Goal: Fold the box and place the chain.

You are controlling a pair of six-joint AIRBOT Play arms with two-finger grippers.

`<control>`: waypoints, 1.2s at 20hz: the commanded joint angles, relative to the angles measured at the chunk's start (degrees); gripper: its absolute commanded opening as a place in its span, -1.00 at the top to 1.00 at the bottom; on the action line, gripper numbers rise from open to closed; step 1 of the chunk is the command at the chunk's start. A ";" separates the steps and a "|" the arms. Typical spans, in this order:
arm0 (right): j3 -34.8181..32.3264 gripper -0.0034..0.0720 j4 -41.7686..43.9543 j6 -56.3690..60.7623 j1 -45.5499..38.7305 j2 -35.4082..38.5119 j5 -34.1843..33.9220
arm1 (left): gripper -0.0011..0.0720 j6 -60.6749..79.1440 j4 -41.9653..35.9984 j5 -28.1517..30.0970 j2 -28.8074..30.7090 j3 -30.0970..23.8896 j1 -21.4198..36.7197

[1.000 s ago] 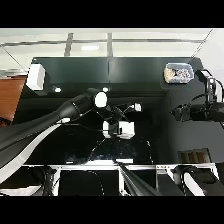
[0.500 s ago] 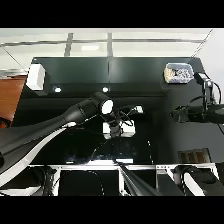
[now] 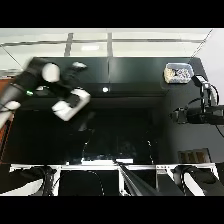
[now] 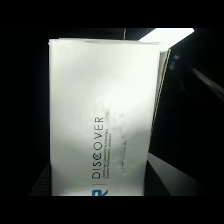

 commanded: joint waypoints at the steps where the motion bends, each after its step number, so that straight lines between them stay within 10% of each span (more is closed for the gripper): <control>1: -0.07 0.88 0.13 0.20 -0.04 0.02 -0.37 | 0.33 -7.37 5.03 -5.77 1.05 -1.42 17.81; 8: -0.07 0.88 0.33 2.01 -0.02 0.02 -0.07 | 0.33 2.60 -4.48 5.55 -3.30 -0.59 39.23; 24: -0.07 0.88 0.31 6.84 -0.04 0.02 -1.11 | 0.33 15.50 -13.05 19.34 -15.67 4.87 39.69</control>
